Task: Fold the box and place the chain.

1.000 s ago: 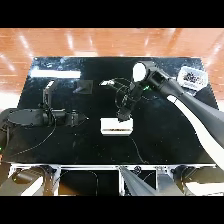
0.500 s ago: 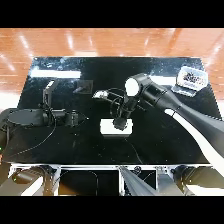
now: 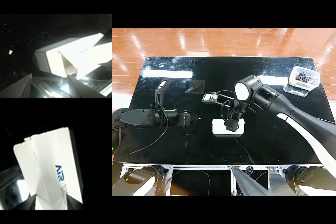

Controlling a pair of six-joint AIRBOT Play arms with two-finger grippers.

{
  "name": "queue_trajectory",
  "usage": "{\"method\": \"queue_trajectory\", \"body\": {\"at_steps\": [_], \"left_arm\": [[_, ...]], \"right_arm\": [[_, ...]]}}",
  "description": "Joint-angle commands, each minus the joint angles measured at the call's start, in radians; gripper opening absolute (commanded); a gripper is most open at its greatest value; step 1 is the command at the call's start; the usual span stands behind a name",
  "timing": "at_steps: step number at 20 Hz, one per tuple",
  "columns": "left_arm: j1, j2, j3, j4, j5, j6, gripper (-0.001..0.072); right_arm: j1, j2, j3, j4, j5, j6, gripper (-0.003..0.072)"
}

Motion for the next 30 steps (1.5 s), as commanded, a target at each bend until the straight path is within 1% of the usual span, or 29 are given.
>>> {"method": "queue_trajectory", "body": {"at_steps": [1,4,7,11,12,13,19,30], "left_arm": [[0.000,0.000,0.000,0.000,0.001,0.000,0.0558],[0.000,0.000,0.000,0.000,0.001,0.000,0.0558],[0.000,0.000,0.000,0.000,0.001,0.000,0.0558],[0.000,0.000,0.000,0.000,0.001,0.000,0.0558],[0.000,0.000,0.000,0.000,0.001,0.000,0.0558],[0.000,0.000,0.000,0.000,0.001,0.000,0.0558],[0.000,0.000,0.000,0.000,0.000,0.000,0.0558],[0.000,0.000,0.000,0.000,0.001,0.000,0.0558]], "right_arm": [[0.002,0.014,0.000,-0.028,0.001,0.000,0.0439],[0.002,0.014,-0.003,-0.048,0.016,0.000,0.0439],[0.002,0.014,-0.036,-0.097,0.019,0.001,0.0439],[0.002,0.015,-0.056,-0.106,-0.013,0.001,0.0439],[0.002,0.016,-0.056,-0.107,-0.022,0.001,0.0413],[0.002,0.016,-0.056,-0.113,-0.024,0.000,0.0352],[0.002,0.023,-0.056,-0.112,-0.041,0.000,0.0350],[0.002,0.026,-0.056,-0.085,-0.033,0.001,0.0350]]}}
